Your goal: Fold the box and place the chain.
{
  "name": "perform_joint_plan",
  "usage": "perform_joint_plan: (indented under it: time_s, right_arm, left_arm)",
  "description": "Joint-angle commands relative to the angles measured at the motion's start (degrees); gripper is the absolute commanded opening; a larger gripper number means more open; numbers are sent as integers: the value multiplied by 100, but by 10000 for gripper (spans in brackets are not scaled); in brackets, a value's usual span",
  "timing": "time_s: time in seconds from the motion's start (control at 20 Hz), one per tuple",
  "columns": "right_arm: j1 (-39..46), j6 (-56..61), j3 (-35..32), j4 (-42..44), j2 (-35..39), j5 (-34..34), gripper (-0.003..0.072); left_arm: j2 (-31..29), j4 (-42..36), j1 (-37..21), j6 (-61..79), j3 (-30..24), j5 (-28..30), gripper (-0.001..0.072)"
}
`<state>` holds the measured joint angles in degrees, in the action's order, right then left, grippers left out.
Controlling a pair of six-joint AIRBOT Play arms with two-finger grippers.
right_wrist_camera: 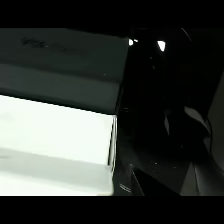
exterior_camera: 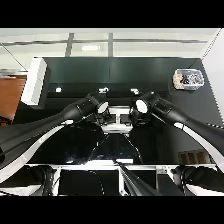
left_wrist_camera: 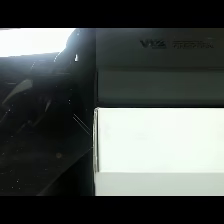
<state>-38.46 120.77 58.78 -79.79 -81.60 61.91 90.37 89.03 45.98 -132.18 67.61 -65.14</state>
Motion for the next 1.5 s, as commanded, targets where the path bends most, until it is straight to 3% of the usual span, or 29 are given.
perform_joint_plan:
  time_s: [0.0,0.1,0.15,0.35,0.45,0.6,0.65,0.7,0.75,1.0,1.05,1.1,1.15,1.2,1.45]
  right_arm:
    - [-70,376,28,-87,-98,20,356]
    - [-70,400,28,-90,-107,-22,354]
    - [-70,398,28,-96,-107,-31,296]
    - [-72,468,33,-68,-184,-50,296]
    - [-70,468,39,-39,-240,-44,237]
    - [-70,498,44,-20,-269,-48,236]
    - [-70,503,44,-17,-280,-48,180]
    - [-72,487,44,-17,-286,-61,51]
    - [-70,470,44,9,-291,-103,17]
    - [-70,476,44,72,-291,-175,25]
    - [-70,479,44,92,-291,-175,159]
    - [-70,476,44,127,-289,-175,170]
    - [-70,479,44,149,-289,-177,167]
    - [-70,476,44,153,-291,-186,26]
    - [-63,479,44,160,-282,-170,40]
  left_arm:
    - [2,4,-4,-2,7,-4,32]
    - [2,4,-4,-2,7,-7,32]
    - [2,4,-4,-2,7,-7,32]
    - [2,7,-4,-2,7,-4,32]
    - [2,4,-4,-2,7,-7,32]
    - [2,4,-4,-2,7,-4,32]
    - [2,4,-4,-2,7,-4,32]
    - [2,4,-4,-2,7,-4,32]
    - [2,4,-4,-2,7,-4,32]
    - [2,4,-4,-2,7,-4,32]
    - [2,4,-4,-2,7,-4,32]
    - [2,4,-4,-2,7,-4,32]
    - [2,4,-4,-2,7,-4,32]
    - [2,4,-4,-2,7,-4,32]
    - [2,4,-4,-2,7,-4,32]
